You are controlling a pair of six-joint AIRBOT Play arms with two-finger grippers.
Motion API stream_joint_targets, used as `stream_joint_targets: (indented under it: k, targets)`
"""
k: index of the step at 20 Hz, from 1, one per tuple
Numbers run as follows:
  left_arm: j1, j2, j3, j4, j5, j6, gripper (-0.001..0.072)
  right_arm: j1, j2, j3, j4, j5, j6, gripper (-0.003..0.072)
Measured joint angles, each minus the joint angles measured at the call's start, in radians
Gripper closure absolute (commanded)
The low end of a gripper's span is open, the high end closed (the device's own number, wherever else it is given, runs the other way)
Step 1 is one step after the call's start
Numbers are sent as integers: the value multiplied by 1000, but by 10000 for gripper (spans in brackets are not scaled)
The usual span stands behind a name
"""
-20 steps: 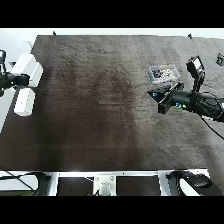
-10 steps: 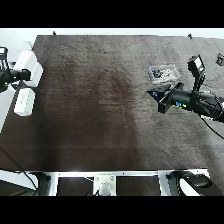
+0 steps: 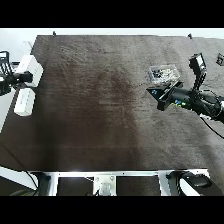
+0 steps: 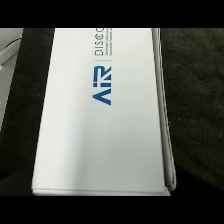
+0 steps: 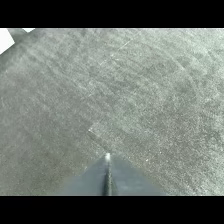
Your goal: Fold the box and place the chain.
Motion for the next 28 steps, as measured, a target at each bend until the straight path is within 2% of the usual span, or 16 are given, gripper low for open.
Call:
stream_joint_targets:
  k: [1, 3, 5, 6, 8, 9, 13, 14, 15, 16, 17, 19, 21, 23, 25, 28]
  targets:
    - [0, -2, 0, 0, -1, 0, 44, 0, 0, 0, 0, -2, 0, 385]
    - [0, -3, 0, 0, 2, 1, -11, 0, 0, 0, 1, -5, 0, 370]
    - [0, -3, 2, 1, 4, 7, -11, 0, -2, 0, 3, -9, 0, 187]
    - [0, -2, 5, 2, 2, 11, -11, 0, -3, 0, 3, -10, 0, 158]
    - [0, 9, 10, 4, -3, 17, -11, 0, -3, 0, 3, -11, 0, 152]
    - [0, 22, 11, 6, -3, 26, -11, 0, -3, 0, 3, -13, 0, 118]
    - [2, 110, 14, 46, -2, 57, 9, 0, -3, 0, 3, -13, 0, 119]
    - [3, 142, 14, 61, -14, 60, 95, 0, -3, 0, 3, -14, 0, 191]
    - [3, 175, 14, 72, -38, 60, 383, 0, -3, 0, 3, -14, 0, 399]
    - [2, 216, 14, 80, -78, 57, 655, 0, -3, 0, 3, -14, 0, 455]
    - [2, 254, 14, 84, -123, 56, 690, 0, -3, 0, 3, -14, 0, 560]
    - [-1, 328, 14, 69, -250, 61, 694, 0, -3, 0, 3, -18, 0, 677]
    - [-14, 407, 0, 11, -362, 88, 693, 0, 1, 0, 1, -37, 0, 679]
    - [-51, 510, -60, -61, -405, 123, 694, -2, 23, -10, -3, -89, 24, 680]
    - [-116, 636, -170, -125, -374, 152, 694, -2, 69, -42, -21, -171, 61, 680]
    - [-256, 843, -388, -186, -262, 192, 694, -3, 176, -130, -54, -302, 96, 680]
